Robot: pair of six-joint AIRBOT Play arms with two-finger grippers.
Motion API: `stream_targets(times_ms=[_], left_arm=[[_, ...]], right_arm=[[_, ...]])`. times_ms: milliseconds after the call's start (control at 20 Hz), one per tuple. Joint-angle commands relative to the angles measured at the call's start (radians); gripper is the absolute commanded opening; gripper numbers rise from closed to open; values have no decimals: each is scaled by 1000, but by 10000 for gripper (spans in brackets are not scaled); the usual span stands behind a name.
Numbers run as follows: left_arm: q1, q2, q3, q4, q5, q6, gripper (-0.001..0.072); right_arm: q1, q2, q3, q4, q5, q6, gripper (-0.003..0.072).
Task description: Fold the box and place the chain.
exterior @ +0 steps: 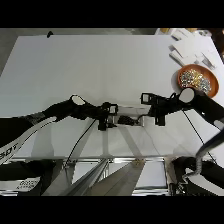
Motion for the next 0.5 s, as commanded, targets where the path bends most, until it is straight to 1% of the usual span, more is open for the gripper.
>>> stream_targets(times_ms=[0, 100, 200, 300, 400, 450], left_arm=[[0, 0, 0, 0, 0, 0, 252], [0, 0, 0, 0, 0, 0, 252], [0, 0, 0, 0, 0, 0, 252], [0, 0, 0, 0, 0, 0, 252], [0, 0, 0, 0, 0, 0, 252], [0, 0, 0, 0, 0, 0, 252]], right_arm=[[-2, 182, -1, -11, 48, 257, 18], [-2, 288, -1, 62, 92, 333, 18], [-1, 367, -1, 166, 127, 353, 18], [-1, 409, -1, 305, 131, 352, 18], [4, 413, -2, 457, 126, 348, 18], [23, 413, -2, 496, 104, 348, 18]])
